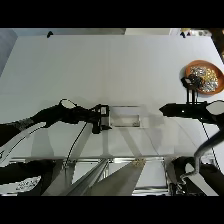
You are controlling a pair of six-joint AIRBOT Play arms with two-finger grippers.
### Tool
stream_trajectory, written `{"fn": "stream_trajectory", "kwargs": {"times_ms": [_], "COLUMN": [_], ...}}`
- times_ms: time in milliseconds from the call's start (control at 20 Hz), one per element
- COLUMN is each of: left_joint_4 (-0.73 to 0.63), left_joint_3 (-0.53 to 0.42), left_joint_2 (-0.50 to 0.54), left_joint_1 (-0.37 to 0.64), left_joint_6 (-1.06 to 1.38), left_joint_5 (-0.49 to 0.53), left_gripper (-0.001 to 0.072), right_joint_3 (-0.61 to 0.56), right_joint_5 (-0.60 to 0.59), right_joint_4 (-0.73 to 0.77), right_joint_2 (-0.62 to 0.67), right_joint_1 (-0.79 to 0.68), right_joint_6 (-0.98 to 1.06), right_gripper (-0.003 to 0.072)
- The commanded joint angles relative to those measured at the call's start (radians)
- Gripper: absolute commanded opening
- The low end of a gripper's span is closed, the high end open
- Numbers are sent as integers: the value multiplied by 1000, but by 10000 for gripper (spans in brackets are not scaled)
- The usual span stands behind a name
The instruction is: Fold the box and place the chain.
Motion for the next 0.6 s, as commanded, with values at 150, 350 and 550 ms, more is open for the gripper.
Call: {"fn": "stream_trajectory", "kwargs": {"times_ms": [150,350,550], "left_joint_4": [0,0,0], "left_joint_3": [1,1,1], "left_joint_2": [0,0,0], "left_joint_1": [0,0,0], "left_joint_6": [0,0,0], "left_joint_5": [0,0,0], "left_gripper": [152,152,152], "right_joint_3": [0,0,0], "right_joint_5": [86,78,69], "right_joint_4": [-26,26,134], "right_joint_2": [-165,-245,-258], "right_joint_1": [96,153,171], "right_joint_6": [103,73,8], "right_gripper": [19,19,20]}}
